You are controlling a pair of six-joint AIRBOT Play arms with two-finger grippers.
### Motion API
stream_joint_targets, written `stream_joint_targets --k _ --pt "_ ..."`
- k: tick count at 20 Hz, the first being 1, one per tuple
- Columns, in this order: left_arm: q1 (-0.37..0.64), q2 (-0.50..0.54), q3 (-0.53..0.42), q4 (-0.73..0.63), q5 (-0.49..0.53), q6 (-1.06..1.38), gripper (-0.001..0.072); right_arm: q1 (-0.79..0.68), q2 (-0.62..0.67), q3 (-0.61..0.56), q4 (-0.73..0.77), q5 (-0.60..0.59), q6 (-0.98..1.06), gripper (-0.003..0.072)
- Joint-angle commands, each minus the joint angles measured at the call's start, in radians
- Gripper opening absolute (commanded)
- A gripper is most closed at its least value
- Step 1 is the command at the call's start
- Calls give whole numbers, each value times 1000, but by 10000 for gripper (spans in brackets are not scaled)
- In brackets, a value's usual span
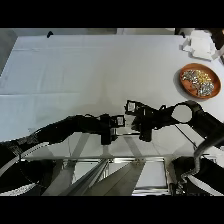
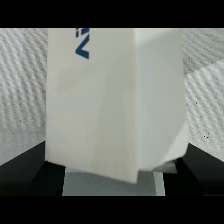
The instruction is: Fold the box and place the chain.
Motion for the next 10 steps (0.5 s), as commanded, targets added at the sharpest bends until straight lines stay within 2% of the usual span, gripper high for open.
stream_joint_targets --k 1,10 --pt "0 1 0 1 2 1 314 0 4 -14 2 -13 3 155" --pt "0 1 0 1 2 1 314 0 4 -51 6 -77 60 154"
